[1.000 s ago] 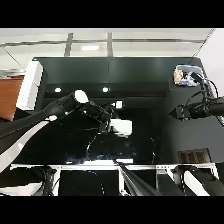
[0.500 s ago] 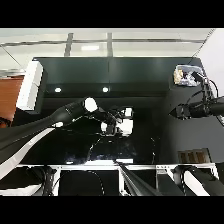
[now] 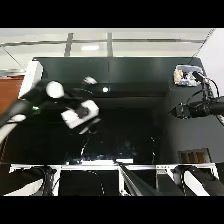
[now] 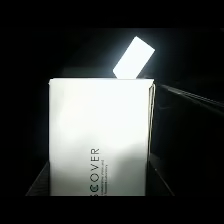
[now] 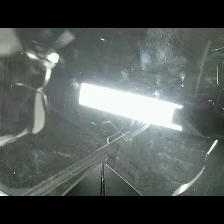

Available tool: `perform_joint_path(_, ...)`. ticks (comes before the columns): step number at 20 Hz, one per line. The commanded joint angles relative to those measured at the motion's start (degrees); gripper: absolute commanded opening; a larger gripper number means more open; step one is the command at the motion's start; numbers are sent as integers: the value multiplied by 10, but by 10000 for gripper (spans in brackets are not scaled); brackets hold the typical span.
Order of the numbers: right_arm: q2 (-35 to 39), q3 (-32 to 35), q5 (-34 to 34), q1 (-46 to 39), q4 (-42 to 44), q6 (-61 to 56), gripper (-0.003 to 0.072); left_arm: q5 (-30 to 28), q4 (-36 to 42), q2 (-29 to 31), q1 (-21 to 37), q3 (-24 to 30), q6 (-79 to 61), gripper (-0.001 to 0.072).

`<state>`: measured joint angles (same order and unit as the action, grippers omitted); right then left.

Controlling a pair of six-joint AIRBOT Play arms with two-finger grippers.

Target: Fold the box and place the chain.

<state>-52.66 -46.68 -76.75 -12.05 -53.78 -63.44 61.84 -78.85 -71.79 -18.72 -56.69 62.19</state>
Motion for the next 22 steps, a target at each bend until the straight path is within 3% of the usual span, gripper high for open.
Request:
perform_joint_path(1, 0, 0, 3, 0, 0, 1, 13, 93, -88, 66, 173, 11, 171, 380)
perform_joint_path(5, 0, 0, 10, 0, 0, 5, 13, 150, -88, 72, 376, 33, 165, 380)
perform_joint_path(8, 0, 0, 25, 0, 0, 5, 13, 169, -88, 72, 469, 45, 144, 380)
perform_joint_path(15, 0, 0, 32, 0, 0, 5, 14, 123, -127, 72, 574, 45, 59, 384)
perform_joint_path(19, 0, 0, 38, 0, 0, -1, 14, 45, -87, 72, 594, 77, -70, 385)
perform_joint_path(22, 0, 0, 40, 0, 0, -7, 14, -59, -24, 70, 593, 94, -108, 384)
